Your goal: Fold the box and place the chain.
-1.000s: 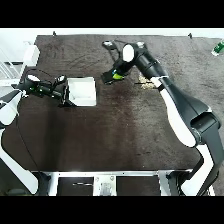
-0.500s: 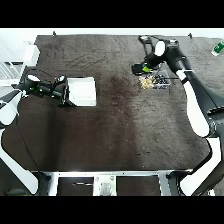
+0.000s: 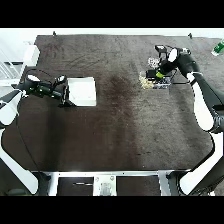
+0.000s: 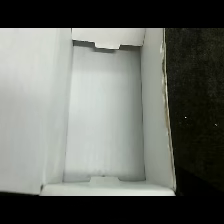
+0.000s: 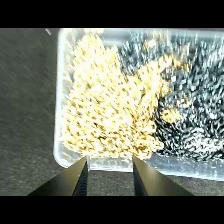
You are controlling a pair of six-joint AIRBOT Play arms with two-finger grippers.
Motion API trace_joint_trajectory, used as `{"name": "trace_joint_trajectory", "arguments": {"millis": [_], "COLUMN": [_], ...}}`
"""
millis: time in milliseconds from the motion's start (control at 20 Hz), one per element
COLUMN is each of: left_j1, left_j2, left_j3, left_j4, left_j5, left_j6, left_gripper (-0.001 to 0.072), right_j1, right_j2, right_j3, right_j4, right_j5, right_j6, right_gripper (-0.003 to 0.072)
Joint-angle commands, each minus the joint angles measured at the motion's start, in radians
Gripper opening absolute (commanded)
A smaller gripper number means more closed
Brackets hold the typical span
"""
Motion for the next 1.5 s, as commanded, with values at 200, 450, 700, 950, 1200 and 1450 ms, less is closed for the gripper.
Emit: {"name": "trace_joint_trajectory", "arguments": {"millis": [200, 450, 700, 950, 1200, 1450], "left_j1": [0.000, 0.000, 0.000, 0.000, 0.000, 0.000], "left_j2": [0.000, 0.000, 0.000, 0.000, 0.000, 0.000], "left_j3": [0.001, 0.001, 0.001, 0.001, 0.001, 0.001], "left_j4": [0.000, 0.000, 0.000, 0.000, 0.000, 0.000], "left_j5": [0.001, 0.001, 0.001, 0.001, 0.001, 0.001], "left_j6": [0.000, 0.000, 0.000, 0.000, 0.000, 0.000], "left_gripper": [0.0527, 0.0527, 0.0527, 0.0527, 0.0527, 0.0527], "right_j1": [-0.003, 0.007, 0.007, 0.016, 0.084, 0.200], "right_j2": [-0.020, -0.032, 0.060, 0.234, 0.472, 0.659], "right_j3": [-0.087, -0.086, -0.086, -0.086, -0.086, -0.086], "right_j4": [0.059, 0.076, 0.073, 0.080, 0.167, 0.168], "right_j5": [-0.058, -0.068, -0.072, -0.079, -0.093, -0.235], "right_j6": [-0.035, -0.084, -0.087, -0.111, -0.220, -0.248], "right_gripper": [0.0293, 0.0013, 0.0013, 0.0012, 0.0011, 0.0011]}}
